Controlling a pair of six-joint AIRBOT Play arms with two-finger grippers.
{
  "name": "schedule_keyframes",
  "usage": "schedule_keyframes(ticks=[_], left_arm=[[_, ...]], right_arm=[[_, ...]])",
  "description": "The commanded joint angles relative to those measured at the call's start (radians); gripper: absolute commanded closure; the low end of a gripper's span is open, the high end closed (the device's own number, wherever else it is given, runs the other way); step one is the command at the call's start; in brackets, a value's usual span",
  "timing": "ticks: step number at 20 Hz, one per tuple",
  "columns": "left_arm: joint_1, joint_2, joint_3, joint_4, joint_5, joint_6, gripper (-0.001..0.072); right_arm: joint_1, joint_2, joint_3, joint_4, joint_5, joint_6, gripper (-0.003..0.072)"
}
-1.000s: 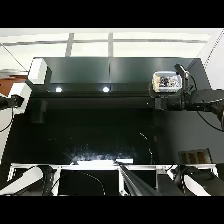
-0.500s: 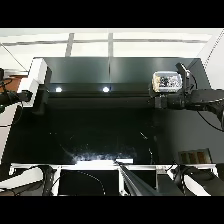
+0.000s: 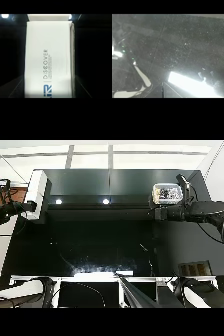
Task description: Fold the box and place the chain.
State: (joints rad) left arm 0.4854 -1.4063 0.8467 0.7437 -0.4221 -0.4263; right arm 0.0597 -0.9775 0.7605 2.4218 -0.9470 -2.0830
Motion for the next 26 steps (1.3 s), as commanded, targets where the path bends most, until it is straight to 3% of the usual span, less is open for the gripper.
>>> schedule_keyframes(ticks=[1, 6, 8, 9, 10, 11, 13, 15, 17, 19, 21, 26], left_arm=[[-0.005, 0.036, 0.003, 0.007, 0.026, -0.003, 0.0], [-0.024, 0.214, 0.053, -0.017, -0.04, -0.006, 0.0], [-0.05, 0.295, 0.071, -0.103, -0.092, -0.021, 0.001], [-0.076, 0.335, 0.075, -0.179, -0.126, -0.061, 0.0145], [-0.109, 0.369, 0.077, -0.224, -0.182, -0.082, 0.0492], [-0.156, 0.401, 0.079, -0.233, -0.257, -0.082, 0.0683], [-0.288, 0.454, 0.078, -0.161, -0.348, -0.154, 0.0687], [-0.457, 0.501, 0.065, 0.087, -0.356, -0.458, 0.0688], [-0.613, 0.535, 0.007, 0.376, -0.342, -0.737, 0.0687], [-0.69, 0.542, -0.073, 0.502, -0.315, -0.893, 0.0685], [-0.696, 0.542, -0.119, 0.485, -0.312, -0.894, 0.0684], [-0.678, 0.541, -0.13, 0.453, -0.312, -0.885, 0.0683]], right_arm=[[0.0, 0.0, 0.0, 0.0, -0.001, 0.0, 0.0666], [0.0, 0.001, 0.0, 0.002, 0.0, 0.0, 0.0667], [0.001, 0.001, 0.001, 0.005, 0.002, 0.0, 0.0667], [0.0, 0.001, 0.006, 0.0, 0.003, 0.0, 0.0667], [0.0, 0.002, 0.022, -0.02, 0.004, 0.005, 0.0667], [0.001, 0.008, 0.046, -0.056, 0.002, 0.049, 0.0667], [0.001, 0.058, 0.09, -0.253, 0.013, 0.243, 0.0668], [0.001, 0.151, 0.076, -0.677, 0.03, 0.571, 0.0667], [0.001, 0.232, -0.01, -0.97, 0.033, 0.839, 0.0666], [0.001, 0.26, -0.09, -1.017, 0.037, 0.855, 0.0667], [0.001, 0.259, -0.108, -1.017, 0.031, 0.853, 0.0667], [0.001, 0.259, -0.108, -1.017, 0.044, 0.853, 0.0667]])
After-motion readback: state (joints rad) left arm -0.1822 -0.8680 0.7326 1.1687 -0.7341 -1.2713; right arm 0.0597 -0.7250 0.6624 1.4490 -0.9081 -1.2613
